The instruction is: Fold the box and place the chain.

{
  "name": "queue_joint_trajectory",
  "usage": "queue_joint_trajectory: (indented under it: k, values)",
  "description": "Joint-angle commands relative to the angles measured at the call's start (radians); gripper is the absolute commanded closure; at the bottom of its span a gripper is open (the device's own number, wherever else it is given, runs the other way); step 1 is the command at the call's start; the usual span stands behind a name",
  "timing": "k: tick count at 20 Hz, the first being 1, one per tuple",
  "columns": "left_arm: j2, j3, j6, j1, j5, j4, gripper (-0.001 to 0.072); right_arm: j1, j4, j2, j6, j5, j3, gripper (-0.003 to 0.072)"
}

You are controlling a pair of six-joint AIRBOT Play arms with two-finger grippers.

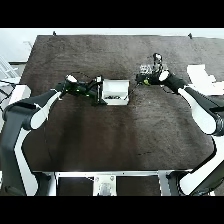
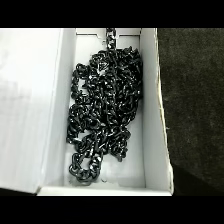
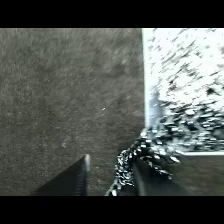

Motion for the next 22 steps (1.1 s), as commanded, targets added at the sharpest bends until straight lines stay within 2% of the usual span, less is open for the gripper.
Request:
queue_joint_trajectory:
  k: [1,3,5,8,10,13,18,22]
  values:
    - [0.001,0.001,0.0,0.0,0.0,0.0,0.0344,0.001,0.082,-0.029,-0.081,0.0,0.024,0.0466]
    - [0.001,0.001,0.0,0.0,-0.002,0.0,0.0344,0.002,0.082,-0.029,-0.114,-0.03,0.029,0.054]
    - [0.001,0.001,0.0,0.0,-0.002,0.0,0.0344,0.001,0.081,-0.023,-0.141,-0.03,0.03,0.0678]
    - [0.001,0.001,0.0,0.0,-0.002,0.0,0.0344,-0.001,0.079,0.023,-0.141,-0.009,0.029,0.068]
    - [0.0,0.0,0.0,0.0,-0.003,0.0,0.0344,0.001,0.063,0.101,-0.145,0.025,0.028,0.0681]
    - [0.001,0.0,0.0,0.0,-0.003,0.0,0.0344,0.002,0.037,0.279,-0.159,0.08,0.028,0.0681]
    - [0.001,0.001,0.0,0.0,-0.003,0.0,0.0344,0.042,-0.067,0.599,-0.159,0.086,0.028,0.0681]
    - [0.0,0.001,0.0,0.0,-0.003,0.0,0.0344,0.108,-0.121,0.731,-0.159,0.087,0.028,0.0681]
